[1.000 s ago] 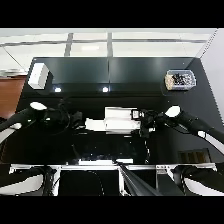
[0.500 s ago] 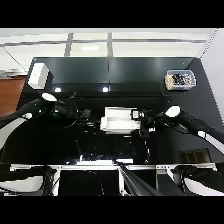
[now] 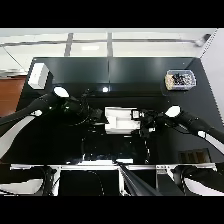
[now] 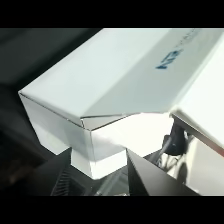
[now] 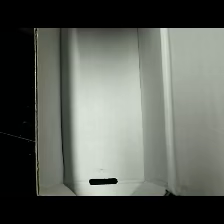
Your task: Fold the box and place the chain.
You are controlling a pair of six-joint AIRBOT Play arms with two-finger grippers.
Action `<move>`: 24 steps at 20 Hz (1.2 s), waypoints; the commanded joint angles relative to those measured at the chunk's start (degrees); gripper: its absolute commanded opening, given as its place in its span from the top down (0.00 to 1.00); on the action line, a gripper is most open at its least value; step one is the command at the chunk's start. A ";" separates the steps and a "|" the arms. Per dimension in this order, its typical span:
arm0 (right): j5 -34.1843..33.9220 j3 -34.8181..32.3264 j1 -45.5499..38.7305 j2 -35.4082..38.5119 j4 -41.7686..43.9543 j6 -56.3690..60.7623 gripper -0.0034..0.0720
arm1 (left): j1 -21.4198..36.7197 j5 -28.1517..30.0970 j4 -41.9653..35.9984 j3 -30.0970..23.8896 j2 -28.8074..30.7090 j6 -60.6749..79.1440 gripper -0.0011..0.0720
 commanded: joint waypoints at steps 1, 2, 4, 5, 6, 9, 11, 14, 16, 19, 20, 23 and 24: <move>-0.07 0.04 0.04 0.02 0.04 0.02 0.86 | -3.04 2.54 9.55 3.32 0.15 -10.88 0.44; -0.07 0.04 0.04 0.02 0.04 0.02 0.86 | -3.52 2.64 11.82 4.02 0.15 -13.14 0.44; -0.07 0.04 0.04 0.02 0.04 0.02 0.86 | -4.28 2.97 14.95 5.14 0.15 -16.55 0.44; -0.07 0.04 0.04 0.02 0.04 0.02 0.86 | -4.72 3.30 15.85 5.42 0.15 -18.08 0.44; -0.07 0.04 0.04 0.02 0.04 0.02 0.86 | -5.29 3.72 16.76 5.62 0.15 -19.56 0.44; -0.07 0.04 0.04 0.02 0.04 0.02 0.86 | -7.50 6.08 20.48 5.64 0.13 -24.30 0.44; -0.07 0.04 0.04 0.02 0.04 0.04 0.86 | -8.96 7.56 23.98 5.64 0.13 -28.81 0.44; -0.07 0.04 0.04 0.02 0.04 0.02 0.86 | -11.39 8.79 28.06 6.01 0.11 -34.27 0.44; -0.09 0.04 0.04 0.02 0.04 0.02 0.86 | -14.05 8.61 33.64 7.65 0.07 -39.01 0.44; -0.09 0.04 0.04 0.02 0.04 0.04 0.86 | -19.56 6.84 46.73 11.08 -0.31 -51.69 0.44; -0.09 0.04 0.04 0.02 0.04 0.04 0.86 | -21.27 6.19 50.12 11.82 -0.35 -55.58 0.44; -0.09 0.04 0.04 0.02 0.04 0.04 0.86 | -24.85 3.80 55.21 13.92 -1.88 -61.92 0.44; -0.09 0.04 0.04 0.02 0.04 0.04 0.86 | -25.62 3.06 55.23 15.02 -3.10 -62.10 0.44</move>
